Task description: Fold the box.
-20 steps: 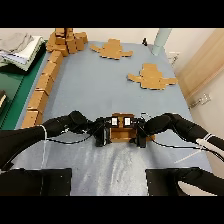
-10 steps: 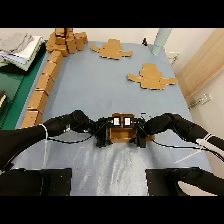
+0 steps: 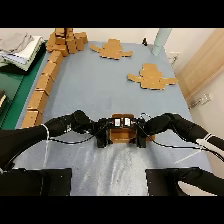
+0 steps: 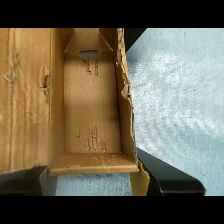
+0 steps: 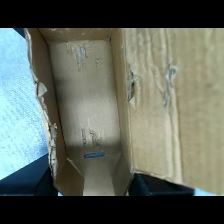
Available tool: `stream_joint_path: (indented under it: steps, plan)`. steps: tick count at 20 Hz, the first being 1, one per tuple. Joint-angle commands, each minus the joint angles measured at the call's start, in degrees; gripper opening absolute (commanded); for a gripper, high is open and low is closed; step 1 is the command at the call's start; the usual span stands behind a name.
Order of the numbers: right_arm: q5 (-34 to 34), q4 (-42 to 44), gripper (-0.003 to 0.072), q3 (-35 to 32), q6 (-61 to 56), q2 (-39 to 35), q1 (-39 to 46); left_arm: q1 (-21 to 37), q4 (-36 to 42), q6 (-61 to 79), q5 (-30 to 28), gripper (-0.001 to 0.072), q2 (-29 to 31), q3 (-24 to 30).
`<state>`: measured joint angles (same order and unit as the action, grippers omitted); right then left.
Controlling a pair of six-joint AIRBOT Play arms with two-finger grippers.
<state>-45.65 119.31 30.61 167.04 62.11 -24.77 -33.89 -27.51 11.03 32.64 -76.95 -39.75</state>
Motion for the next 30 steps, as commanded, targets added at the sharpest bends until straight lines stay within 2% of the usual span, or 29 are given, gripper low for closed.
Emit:
stream_joint_path:
  steps: [1,28,29,30]
  plan:
    - [0.11,0.02,0.0513,-0.02,-0.07,0.02,0.00,-0.04,0.72,0.04,-1.11,0.0595,-0.09,-0.07]
    - [-0.28,0.28,0.0513,-0.02,-0.07,0.00,0.00,-0.04,0.72,0.07,-1.14,0.0596,-0.09,-0.09]
    - [-0.31,0.04,0.0541,-0.02,-0.07,-0.04,0.00,-0.04,0.72,0.07,-1.14,0.0596,-0.09,-0.09]
    - [-0.31,-0.39,0.0720,0.02,0.00,-0.09,0.00,-0.04,0.72,0.07,-1.14,0.0596,-0.09,-0.07]
